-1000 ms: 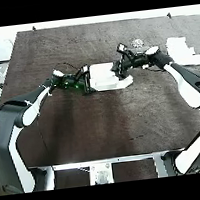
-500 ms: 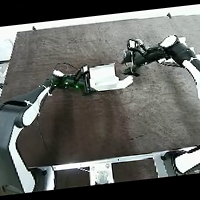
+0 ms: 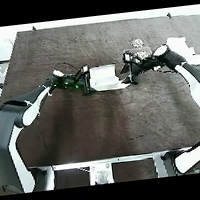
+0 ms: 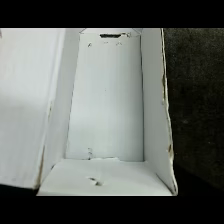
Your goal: Fold the box and place the chain.
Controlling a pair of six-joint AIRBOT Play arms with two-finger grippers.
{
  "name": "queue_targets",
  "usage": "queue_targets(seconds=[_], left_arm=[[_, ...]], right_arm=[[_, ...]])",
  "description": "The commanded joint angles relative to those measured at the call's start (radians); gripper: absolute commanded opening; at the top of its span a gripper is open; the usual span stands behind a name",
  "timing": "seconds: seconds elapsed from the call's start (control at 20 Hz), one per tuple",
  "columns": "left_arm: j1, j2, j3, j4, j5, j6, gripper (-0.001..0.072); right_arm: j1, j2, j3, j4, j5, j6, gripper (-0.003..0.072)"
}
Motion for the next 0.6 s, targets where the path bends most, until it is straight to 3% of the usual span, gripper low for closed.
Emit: queue_targets(seconds=[0.0, 0.15, 0.2, 0.25, 0.35, 0.4, 0.55], left_arm=[[0.0, -0.001, 0.0, 0.0, 0.0, 0.0, 0.042], [0.0, -0.001, 0.0, 0.0, 0.0, 0.0, 0.042], [0.0, -0.001, 0.0, 0.0, 0.0, 0.0, 0.042], [0.0, -0.001, 0.0, 0.0, 0.0, 0.0, 0.042], [0.0, -0.001, 0.0, 0.0, 0.0, 0.0, 0.042], [0.0, -0.001, 0.0, 0.0, 0.0, 0.0, 0.042], [0.0, -0.001, 0.0, 0.0, 0.0, 0.0, 0.042]], right_arm=[[0.021, -0.021, -0.002, -0.004, -0.002, -0.004, 0.0617], [0.031, -0.028, -0.002, 0.0, -0.001, -0.003, 0.0597], [0.036, -0.031, -0.002, 0.002, -0.001, -0.003, 0.0553], [0.037, -0.033, -0.002, 0.003, -0.001, -0.003, 0.0413], [0.037, -0.034, -0.002, 0.032, -0.001, -0.003, 0.0363], [0.038, -0.034, -0.003, 0.059, -0.001, -0.003, 0.0258], [0.059, -0.039, -0.012, 0.103, -0.002, -0.007, 0.0195]])
